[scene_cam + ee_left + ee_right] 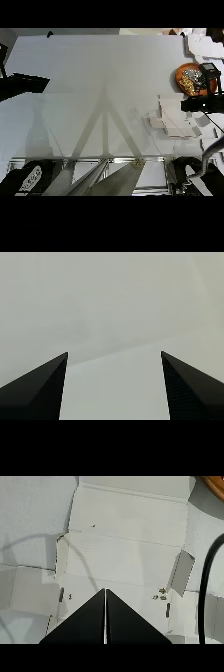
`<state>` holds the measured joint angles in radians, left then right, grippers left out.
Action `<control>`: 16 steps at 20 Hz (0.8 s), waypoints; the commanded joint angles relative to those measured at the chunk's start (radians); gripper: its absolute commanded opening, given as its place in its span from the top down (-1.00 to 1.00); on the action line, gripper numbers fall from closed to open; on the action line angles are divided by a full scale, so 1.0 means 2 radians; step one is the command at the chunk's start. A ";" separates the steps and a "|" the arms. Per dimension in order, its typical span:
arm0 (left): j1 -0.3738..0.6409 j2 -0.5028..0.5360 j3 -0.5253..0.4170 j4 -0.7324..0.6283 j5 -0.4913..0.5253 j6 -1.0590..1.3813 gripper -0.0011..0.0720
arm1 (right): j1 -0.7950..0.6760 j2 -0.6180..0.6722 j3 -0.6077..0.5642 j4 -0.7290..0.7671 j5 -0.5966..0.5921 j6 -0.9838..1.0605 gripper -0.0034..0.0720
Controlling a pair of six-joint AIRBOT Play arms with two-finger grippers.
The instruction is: Fold the box and place the chain.
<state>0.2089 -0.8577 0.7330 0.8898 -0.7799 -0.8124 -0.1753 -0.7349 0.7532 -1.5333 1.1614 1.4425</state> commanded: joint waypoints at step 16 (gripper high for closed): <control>0.000 0.000 0.000 0.000 -0.002 0.000 -0.79 | -0.015 -0.002 0.000 -0.130 -0.023 0.055 0.15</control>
<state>0.2085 -0.8577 0.7330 0.8902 -0.7834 -0.8124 -0.1856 -0.7364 0.7532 -1.6543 1.1255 1.4799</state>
